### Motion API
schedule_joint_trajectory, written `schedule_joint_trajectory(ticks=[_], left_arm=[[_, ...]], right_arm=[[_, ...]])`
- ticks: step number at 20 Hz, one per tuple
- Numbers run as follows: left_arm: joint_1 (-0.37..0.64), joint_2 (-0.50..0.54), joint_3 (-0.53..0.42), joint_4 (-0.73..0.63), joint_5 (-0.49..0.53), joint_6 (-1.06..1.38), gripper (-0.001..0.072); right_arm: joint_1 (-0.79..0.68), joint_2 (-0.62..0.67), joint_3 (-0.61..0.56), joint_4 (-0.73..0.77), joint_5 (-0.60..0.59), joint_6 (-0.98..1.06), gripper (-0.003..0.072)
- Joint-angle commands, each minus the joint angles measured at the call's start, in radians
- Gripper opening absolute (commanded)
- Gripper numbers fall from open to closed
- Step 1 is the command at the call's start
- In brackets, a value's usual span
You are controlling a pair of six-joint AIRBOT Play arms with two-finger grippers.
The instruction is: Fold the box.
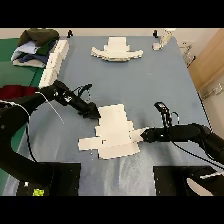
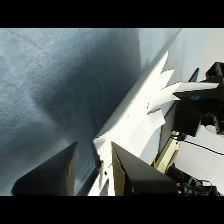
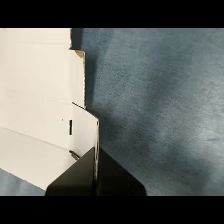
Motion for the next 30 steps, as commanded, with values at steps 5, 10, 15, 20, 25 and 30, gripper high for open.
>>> schedule_joint_trajectory(ticks=[5,10,15,20,25,30], left_arm=[[-0.070,-0.001,0.000,-0.064,-0.037,0.088,0.0330],[-0.070,-0.001,0.000,-0.061,-0.097,0.130,0.0106],[-0.070,-0.002,0.000,-0.061,-0.099,0.133,0.0106],[-0.071,-0.002,0.000,-0.061,-0.092,0.138,0.0105],[-0.078,-0.002,0.000,-0.061,-0.091,0.157,0.0103],[-0.101,-0.008,0.000,-0.061,-0.075,0.177,0.0013]], right_arm=[[0.000,0.001,0.000,-0.001,0.000,-0.002,0.0005],[0.000,0.001,0.000,-0.001,0.000,-0.002,0.0005],[0.000,0.000,0.000,-0.001,0.000,-0.002,0.0005],[0.000,0.000,0.000,-0.002,0.001,-0.002,0.0005],[0.000,0.000,0.000,-0.002,0.001,-0.002,0.0005],[0.000,0.001,0.000,-0.002,0.001,-0.002,0.0005]])
